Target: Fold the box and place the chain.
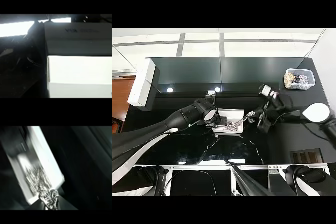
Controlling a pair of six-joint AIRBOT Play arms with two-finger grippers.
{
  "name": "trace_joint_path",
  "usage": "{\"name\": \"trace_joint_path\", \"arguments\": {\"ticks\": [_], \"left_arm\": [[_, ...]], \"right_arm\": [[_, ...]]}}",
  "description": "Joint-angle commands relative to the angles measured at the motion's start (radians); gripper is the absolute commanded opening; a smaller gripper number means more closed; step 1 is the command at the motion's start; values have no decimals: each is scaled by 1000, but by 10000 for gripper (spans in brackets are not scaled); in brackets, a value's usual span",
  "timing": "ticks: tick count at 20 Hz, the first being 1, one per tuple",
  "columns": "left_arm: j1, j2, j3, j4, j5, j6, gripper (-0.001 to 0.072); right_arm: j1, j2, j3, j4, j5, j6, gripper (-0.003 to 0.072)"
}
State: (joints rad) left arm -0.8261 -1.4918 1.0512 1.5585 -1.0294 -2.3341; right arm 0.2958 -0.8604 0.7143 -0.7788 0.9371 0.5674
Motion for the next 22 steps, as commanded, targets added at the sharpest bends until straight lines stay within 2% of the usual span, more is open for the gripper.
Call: {"name": "trace_joint_path", "arguments": {"ticks": [1, 3, 6, 8, 12, 16, 18, 22], "left_arm": [[1, 0, 0, 0, 0, 0, 29], [1, 0, 0, 0, 0, 0, 29], [1, 0, 0, 0, 0, 0, 29], [1, 0, 0, 0, -1, 0, 29], [1, 0, 0, 0, 0, 0, 29], [1, 0, 0, 0, 0, 0, 29], [1, 0, 0, 0, -4, 0, 29], [1, 0, 0, 0, -9, 0, 29]], "right_arm": [[-1, 24, 142, 135, 79, 175, 15], [0, 24, 196, 230, 80, 194, 15], [2, 20, 209, 348, 69, 202, 16], [16, 1, 203, 320, 69, 294, 15], [62, -76, 148, 130, 72, 380, 16], [109, -175, 109, 131, 69, 380, 20], [108, -189, 110, 121, 68, 380, 273], [-2, -179, 110, 38, 164, 380, 275]]}}
